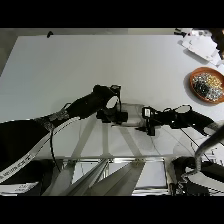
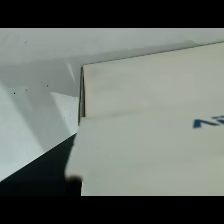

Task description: Fold the box and place the chain.

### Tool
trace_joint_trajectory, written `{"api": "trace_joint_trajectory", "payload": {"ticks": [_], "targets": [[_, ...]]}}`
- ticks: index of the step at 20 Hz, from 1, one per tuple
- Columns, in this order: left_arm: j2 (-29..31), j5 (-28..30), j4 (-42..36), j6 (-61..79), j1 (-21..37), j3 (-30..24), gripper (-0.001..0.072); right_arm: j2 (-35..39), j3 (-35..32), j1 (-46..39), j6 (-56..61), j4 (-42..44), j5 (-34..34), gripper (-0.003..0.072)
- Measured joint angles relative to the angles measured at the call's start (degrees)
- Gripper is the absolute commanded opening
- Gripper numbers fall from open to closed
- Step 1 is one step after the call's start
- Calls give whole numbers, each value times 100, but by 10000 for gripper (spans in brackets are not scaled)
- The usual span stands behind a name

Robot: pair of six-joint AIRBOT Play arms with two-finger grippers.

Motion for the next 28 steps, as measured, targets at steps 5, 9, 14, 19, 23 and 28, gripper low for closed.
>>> {"api": "trace_joint_trajectory", "payload": {"ticks": [5,9,14,19,23,28], "targets": [[-70,-216,245,-529,-17,-15,374,0,0,0,0,0,0,292],[-142,-114,348,-855,-24,-15,374,0,0,0,0,0,0,292],[-328,33,380,-970,-68,-13,357,0,0,0,2,0,0,292],[-442,-20,345,-990,-76,-9,6,0,0,0,0,0,0,292],[-470,-57,282,-1001,-76,-11,32,0,0,0,0,0,0,292],[-459,-105,229,-1021,-76,-20,169,0,0,0,-2,-2,2,292]]}}
